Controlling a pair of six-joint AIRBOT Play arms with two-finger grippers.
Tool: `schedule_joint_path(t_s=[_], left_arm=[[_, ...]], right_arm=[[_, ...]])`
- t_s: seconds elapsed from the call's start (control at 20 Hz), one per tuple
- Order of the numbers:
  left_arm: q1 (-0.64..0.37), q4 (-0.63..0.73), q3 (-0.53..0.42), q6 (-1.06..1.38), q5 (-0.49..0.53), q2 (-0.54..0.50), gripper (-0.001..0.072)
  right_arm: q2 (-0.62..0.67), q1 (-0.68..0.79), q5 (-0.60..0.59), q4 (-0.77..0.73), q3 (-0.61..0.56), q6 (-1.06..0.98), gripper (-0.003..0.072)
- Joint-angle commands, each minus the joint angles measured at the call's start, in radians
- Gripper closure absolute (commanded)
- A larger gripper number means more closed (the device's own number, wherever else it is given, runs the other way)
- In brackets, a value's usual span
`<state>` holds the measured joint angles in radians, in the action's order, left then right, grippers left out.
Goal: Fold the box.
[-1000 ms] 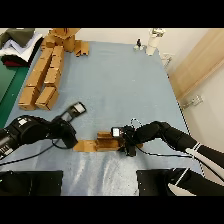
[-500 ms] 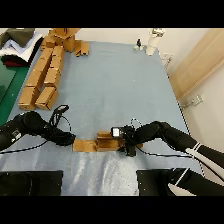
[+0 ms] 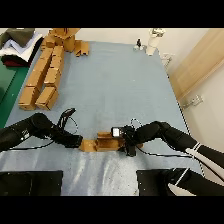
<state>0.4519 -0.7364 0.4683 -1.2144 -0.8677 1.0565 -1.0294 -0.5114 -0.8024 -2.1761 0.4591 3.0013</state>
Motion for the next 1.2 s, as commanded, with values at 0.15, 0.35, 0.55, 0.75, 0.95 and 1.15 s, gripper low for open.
schedule_joint_path(t_s=[0.15, 0.35, 0.55, 0.75, 0.95, 1.15], left_arm=[[0.068, 0.179, -0.021, 0.113, 0.027, 0.012, 0.0699], [0.093, 0.233, -0.021, 0.129, 0.016, 0.011, 0.0698], [0.091, 0.328, -0.02, 0.134, 0.026, 0.011, 0.0697], [0.09, 0.34, -0.003, 0.133, 0.057, 0.011, 0.0696], [0.089, 0.315, 0.006, 0.124, 0.083, 0.011, 0.0477], [0.089, 0.237, 0.006, 0.046, 0.076, 0.011, 0.0478]], right_arm=[[0.0, 0.0, 0.0, 0.0, 0.001, 0.0, 0.0269], [0.0, 0.0, 0.0, 0.0, 0.001, 0.0, 0.0268], [0.0, 0.0, 0.0, 0.0, 0.001, 0.0, 0.0269], [0.0, 0.0, 0.0, 0.0, 0.001, 0.0, 0.0269], [0.0, 0.0, 0.0, 0.0, 0.001, 0.0, 0.0269], [0.0, 0.0, 0.0, 0.0, 0.001, 0.0, 0.0269]])
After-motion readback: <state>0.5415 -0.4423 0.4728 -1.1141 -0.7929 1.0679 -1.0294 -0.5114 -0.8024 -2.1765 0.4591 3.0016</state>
